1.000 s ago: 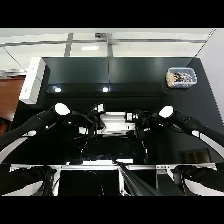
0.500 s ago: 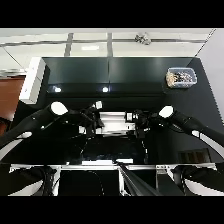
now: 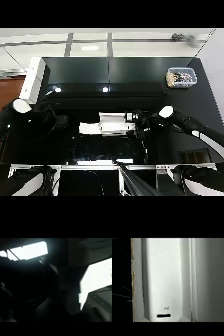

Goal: Fold the box and place the chain.

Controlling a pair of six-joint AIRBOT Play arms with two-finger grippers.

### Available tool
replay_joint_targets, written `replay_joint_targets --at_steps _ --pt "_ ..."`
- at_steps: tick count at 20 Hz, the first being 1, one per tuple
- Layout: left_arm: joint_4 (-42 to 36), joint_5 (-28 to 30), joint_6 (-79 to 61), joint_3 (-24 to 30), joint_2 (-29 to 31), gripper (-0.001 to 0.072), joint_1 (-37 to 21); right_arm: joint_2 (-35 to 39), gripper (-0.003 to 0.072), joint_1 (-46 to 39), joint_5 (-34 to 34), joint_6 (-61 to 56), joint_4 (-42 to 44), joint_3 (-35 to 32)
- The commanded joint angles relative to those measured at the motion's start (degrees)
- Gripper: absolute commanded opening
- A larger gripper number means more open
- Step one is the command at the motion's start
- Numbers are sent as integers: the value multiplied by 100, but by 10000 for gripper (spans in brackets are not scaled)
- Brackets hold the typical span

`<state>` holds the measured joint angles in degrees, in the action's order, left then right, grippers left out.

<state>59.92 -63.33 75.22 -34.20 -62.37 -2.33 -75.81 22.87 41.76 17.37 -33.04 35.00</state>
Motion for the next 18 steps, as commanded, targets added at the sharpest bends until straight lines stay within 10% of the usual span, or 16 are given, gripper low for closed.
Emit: replay_joint_targets --at_steps 1,11,18 --pt "-1591 -367 20 588 -243 25 -1067 -4 66 4 0 -2 0 4" --pt "-2979 315 -1067 702 -1408 25 501 -4 65 2 0 -2 0 4" --pt "-3838 74 -2210 601 -1425 25 586 -4 65 2 0 -2 0 4"
